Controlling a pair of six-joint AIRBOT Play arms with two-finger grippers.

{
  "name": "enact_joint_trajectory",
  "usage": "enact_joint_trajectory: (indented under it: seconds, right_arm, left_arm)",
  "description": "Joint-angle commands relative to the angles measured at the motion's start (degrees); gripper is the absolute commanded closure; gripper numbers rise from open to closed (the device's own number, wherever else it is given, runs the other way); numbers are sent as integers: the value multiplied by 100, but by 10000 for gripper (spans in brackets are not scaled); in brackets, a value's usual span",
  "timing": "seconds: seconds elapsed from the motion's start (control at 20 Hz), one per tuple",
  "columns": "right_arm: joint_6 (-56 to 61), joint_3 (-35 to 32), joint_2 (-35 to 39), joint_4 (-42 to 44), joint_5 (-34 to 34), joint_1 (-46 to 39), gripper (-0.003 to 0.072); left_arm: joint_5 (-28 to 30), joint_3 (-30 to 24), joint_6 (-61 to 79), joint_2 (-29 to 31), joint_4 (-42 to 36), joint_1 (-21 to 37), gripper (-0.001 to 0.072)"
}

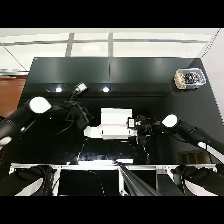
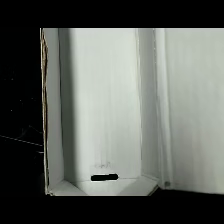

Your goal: Fold the box and place the chain.

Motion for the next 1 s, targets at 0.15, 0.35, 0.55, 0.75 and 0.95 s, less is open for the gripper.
enact_joint_trajectory:
  seconds: [0.15, 0.35, 0.55, 0.75, 0.95]
  right_arm:
    - [33, -4, -4, 9, -42, 4, 490]
    - [33, -4, -4, 9, -42, 4, 490]
    - [33, -4, -4, 9, -42, 4, 489]
    - [33, -4, -4, 9, -42, 4, 490]
    - [37, -4, -4, 9, -46, 4, 490]
  left_arm:
    - [470, -638, 1167, 391, -570, -197, -3]
    - [579, -636, 2181, 127, 350, -710, 0]
    - [664, -636, 2181, -177, 815, -973, 43]
    - [1235, -619, 2179, -363, 658, -1207, 91]
    - [1329, -621, 2177, -369, 378, -1294, 92]
